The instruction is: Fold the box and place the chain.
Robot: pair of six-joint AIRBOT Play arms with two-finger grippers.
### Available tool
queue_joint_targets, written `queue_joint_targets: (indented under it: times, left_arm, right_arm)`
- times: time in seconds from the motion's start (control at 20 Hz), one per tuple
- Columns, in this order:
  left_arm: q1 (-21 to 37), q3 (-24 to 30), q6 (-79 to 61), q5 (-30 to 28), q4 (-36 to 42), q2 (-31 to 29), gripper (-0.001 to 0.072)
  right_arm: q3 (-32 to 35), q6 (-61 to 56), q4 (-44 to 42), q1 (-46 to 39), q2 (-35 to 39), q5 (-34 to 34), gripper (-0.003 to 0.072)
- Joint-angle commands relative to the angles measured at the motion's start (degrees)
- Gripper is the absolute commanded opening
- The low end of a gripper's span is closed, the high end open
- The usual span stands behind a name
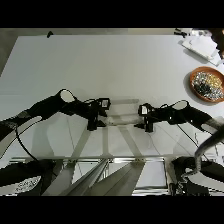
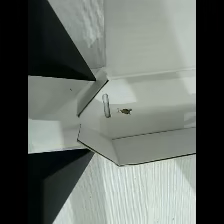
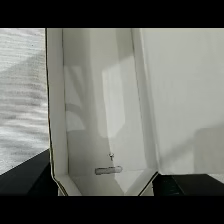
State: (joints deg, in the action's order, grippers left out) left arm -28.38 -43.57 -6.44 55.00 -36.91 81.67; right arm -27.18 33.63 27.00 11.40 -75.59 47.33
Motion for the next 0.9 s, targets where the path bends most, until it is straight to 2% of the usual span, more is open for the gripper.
queue_joint_targets:
  times: [0.0,0.3,0.5,0.6,0.75,0.85]
  left_arm:
    - [-0.59,0.02,0.66,0.76,0.20,0.04,0.0411]
    - [-2.45,0.02,0.66,-2.82,1.09,0.04,0.0408]
    - [-3.04,0.02,0.66,-5.49,1.36,0.04,0.0373]
    - [-3.04,0.02,0.66,-5.55,1.29,0.04,0.0339]
    - [-3.02,0.02,0.68,-5.07,0.15,0.02,0.0339]
    - [-2.14,0.02,0.66,-2.58,-0.42,0.02,0.0347]
  right_arm:
    - [0.00,-0.24,-0.24,0.02,0.00,-0.20,0.0465]
    - [0.00,-0.24,-0.24,0.02,0.00,-0.20,0.0465]
    - [0.00,-0.22,-0.24,0.02,0.00,-0.17,0.0465]
    - [0.00,-0.24,-0.24,0.02,0.00,-0.20,0.0465]
    - [0.00,-0.24,-0.24,0.02,-0.02,-0.20,0.0465]
    - [0.00,-0.24,-0.24,0.02,0.00,-0.20,0.0465]
